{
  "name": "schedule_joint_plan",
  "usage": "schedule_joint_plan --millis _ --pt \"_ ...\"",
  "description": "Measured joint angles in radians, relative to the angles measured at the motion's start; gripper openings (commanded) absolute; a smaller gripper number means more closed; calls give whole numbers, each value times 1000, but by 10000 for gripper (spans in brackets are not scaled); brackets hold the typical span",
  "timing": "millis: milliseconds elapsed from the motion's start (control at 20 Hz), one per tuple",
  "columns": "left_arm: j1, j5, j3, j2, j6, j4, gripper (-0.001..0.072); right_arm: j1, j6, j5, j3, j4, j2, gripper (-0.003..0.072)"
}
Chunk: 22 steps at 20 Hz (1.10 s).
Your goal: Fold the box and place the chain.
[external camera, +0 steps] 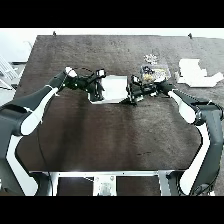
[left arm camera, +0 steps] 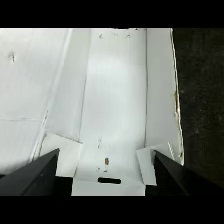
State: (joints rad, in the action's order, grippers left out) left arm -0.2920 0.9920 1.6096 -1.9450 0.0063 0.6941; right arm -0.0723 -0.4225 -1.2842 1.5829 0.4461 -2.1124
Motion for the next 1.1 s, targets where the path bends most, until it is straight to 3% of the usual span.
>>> schedule_joint_plan --millis 150,250,350,450,500,600,850,1100 --pt "0 -16 0 -3 1 -12 719 0 1 2 0 -2 0 576" --pt "0 -22 0 -4 1 -16 539 0 1 1 0 -2 0 576" --pt "2 -23 0 -4 14 -19 273 0 1 -3 0 -1 0 576" --pt "6 2 1 -2 38 -19 214 -1 0 -8 0 0 0 576" --pt "13 23 2 1 48 -21 53 -1 0 -8 0 0 0 576" --pt "34 82 11 6 65 -23 17 -1 0 -8 0 0 0 576" --pt "124 321 60 19 93 -122 16 -1 -2 -4 0 0 0 576" --pt "189 442 61 95 -1 -181 14 -1 -1 -3 0 0 0 575"
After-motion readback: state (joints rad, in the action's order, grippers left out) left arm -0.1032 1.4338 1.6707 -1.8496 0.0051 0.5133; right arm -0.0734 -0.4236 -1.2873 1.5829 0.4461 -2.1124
